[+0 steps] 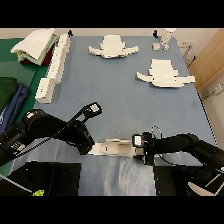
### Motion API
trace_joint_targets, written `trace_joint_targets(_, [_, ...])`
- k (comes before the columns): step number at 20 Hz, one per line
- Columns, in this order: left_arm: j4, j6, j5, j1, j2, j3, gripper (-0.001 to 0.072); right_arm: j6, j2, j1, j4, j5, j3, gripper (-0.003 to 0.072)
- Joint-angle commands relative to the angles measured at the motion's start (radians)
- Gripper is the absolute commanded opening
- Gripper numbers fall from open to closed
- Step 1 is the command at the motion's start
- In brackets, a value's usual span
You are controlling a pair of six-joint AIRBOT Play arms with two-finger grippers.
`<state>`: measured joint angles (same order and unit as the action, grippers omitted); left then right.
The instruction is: Fold the box.
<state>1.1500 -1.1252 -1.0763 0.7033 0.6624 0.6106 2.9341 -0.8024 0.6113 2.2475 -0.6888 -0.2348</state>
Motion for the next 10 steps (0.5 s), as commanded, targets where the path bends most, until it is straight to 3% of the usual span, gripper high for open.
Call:
trace_joint_targets(1, [-0.003,-0.021,0.016,0.0,-0.001,0.0,0.0342,0.035,0.002,0.0,-0.006,0.02,-0.001,0.0514])
trace_joint_targets(3, [-0.006,-0.024,0.017,0.001,-0.001,0.0,0.034,0.035,0.002,0.0,-0.006,0.019,-0.001,0.0513])
trace_joint_targets(4, [-0.008,-0.043,0.01,0.001,-0.001,0.0,0.0302,0.035,0.002,0.0,-0.006,0.019,-0.001,0.0513])
trace_joint_targets(5, [-0.008,-0.053,-0.015,0.001,-0.001,0.0,0.0005,0.034,0.002,0.0,-0.006,0.019,-0.001,0.0513])
trace_joint_targets(8, [-0.106,-0.131,-0.124,0.002,0.007,-0.008,0.0016,0.034,0.002,0.0,-0.006,0.019,-0.001,0.0514])
trace_joint_targets(10, [-0.317,-0.148,-0.083,0.002,0.029,-0.038,0.0016,0.034,0.002,0.0,-0.007,0.019,-0.001,0.0514])
